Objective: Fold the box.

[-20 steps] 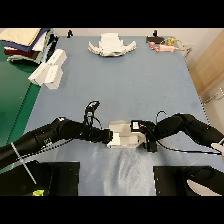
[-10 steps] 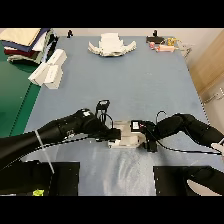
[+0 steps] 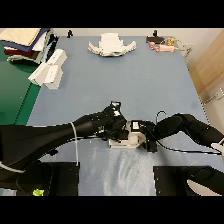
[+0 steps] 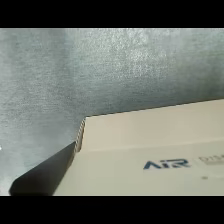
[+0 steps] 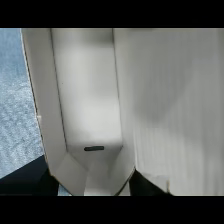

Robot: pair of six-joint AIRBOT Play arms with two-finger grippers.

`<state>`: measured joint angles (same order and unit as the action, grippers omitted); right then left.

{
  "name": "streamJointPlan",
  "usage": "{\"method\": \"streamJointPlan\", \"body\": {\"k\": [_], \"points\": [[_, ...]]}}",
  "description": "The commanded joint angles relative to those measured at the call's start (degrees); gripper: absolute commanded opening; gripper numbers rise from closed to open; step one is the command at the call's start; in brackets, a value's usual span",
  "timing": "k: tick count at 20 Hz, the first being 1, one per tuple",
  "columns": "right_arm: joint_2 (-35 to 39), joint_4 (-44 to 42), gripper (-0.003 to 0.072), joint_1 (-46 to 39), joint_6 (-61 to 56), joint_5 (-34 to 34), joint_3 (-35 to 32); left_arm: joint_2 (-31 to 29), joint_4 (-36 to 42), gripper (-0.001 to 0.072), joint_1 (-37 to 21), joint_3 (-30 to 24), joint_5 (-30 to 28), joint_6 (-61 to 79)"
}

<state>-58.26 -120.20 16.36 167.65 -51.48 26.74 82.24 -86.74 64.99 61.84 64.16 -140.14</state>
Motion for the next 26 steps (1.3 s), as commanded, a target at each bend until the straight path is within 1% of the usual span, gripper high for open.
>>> {"method": "streamJointPlan", "body": {"k": [1,5,7,8,15,16,18,20,22,26], "points": [[0.02,0.0,0.0478,0.02,-0.02,0.02,-0.02,4.04,-1.29,0.0349,1.01,3.96,3.56,-0.83],[0.02,0.0,0.0477,0.02,-0.02,0.02,-0.02,4.5,-1.62,0.0345,1.11,4.04,4.04,-0.92],[0.0,0.0,0.0477,0.02,-0.02,0.02,-0.02,4.5,-1.6,0.0022,1.2,4.04,3.85,-0.92],[0.02,0.0,0.0478,0.02,-0.02,0.02,-0.02,4.5,-1.62,0.0014,1.38,4.04,3.76,-0.94],[0.02,0.0,0.0477,0.02,-0.02,0.02,-0.02,4.44,-1.53,0.0015,1.46,4.07,5.05,-0.72],[0.02,0.0,0.0477,0.02,-0.02,0.02,-0.02,4.42,-1.2,0.0021,1.46,4.2,5.18,-0.72],[0.02,0.0,0.0477,0.02,-0.02,0.02,-0.02,4.31,-1.16,0.0498,1.46,4.9,5.53,-0.9],[0.02,0.0,0.0478,0.02,-0.02,0.02,-0.02,3.45,-1.14,0.0495,1.33,5.16,5.6,-0.92],[0.02,0.0,0.0478,0.02,-0.02,0.02,-0.02,1.88,-1.6,0.0495,1.31,5.22,6.99,-0.94],[0.0,0.0,0.0478,0.02,-0.02,0.02,-0.02,-4.22,-1.97,0.0495,1.01,5.22,11.1,-0.81]]}}
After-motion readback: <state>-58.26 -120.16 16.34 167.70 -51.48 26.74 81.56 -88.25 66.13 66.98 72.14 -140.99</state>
